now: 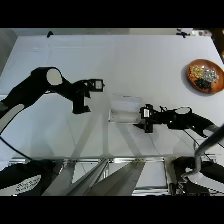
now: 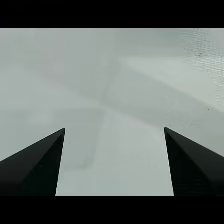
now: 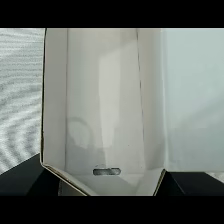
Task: Fold the box and place the chain.
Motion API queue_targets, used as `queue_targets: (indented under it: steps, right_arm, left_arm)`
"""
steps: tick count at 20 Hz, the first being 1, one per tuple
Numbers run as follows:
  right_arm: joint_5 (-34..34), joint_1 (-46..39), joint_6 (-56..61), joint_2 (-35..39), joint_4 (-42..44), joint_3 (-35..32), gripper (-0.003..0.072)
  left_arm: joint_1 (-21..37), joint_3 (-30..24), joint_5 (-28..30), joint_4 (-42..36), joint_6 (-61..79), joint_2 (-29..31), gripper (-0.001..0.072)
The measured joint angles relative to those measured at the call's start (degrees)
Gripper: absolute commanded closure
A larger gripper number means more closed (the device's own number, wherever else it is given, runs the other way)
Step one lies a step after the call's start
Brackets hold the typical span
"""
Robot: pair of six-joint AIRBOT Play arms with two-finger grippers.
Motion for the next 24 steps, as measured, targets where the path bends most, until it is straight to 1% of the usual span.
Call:
queue_targets:
  steps: [4,8,11,14,19,24]
  right_arm:
    - [0.00,0.00,0.00,0.00,0.02,0.00,0.0448]
    - [0.00,0.00,0.00,0.00,0.02,0.00,0.0448]
    - [0.00,0.00,0.00,0.00,0.02,0.00,0.0448]
    - [0.00,0.00,0.02,0.00,0.02,0.00,0.0448]
    - [0.00,0.00,0.02,0.00,0.02,0.00,0.0448]
    - [0.02,0.00,-0.02,0.00,0.00,0.00,0.0448]
  left_arm:
    - [-0.02,-0.92,-0.52,-8.68,10.54,-7.15,0.0002]
    - [-1.62,-1.11,1.70,-14.67,14.86,-10.97,0.0001]
    - [-3.19,-1.14,3.50,-18.75,17.40,-12.20,-0.0002]
    - [-4.33,-1.16,4.39,-21.05,19.85,-12.66,-0.0004]
    - [-5.20,-1.16,4.24,-23.50,21.22,-13.44,-0.0007]
    - [-5.75,-1.14,3.65,-24.26,21.62,-14.08,-0.0006]
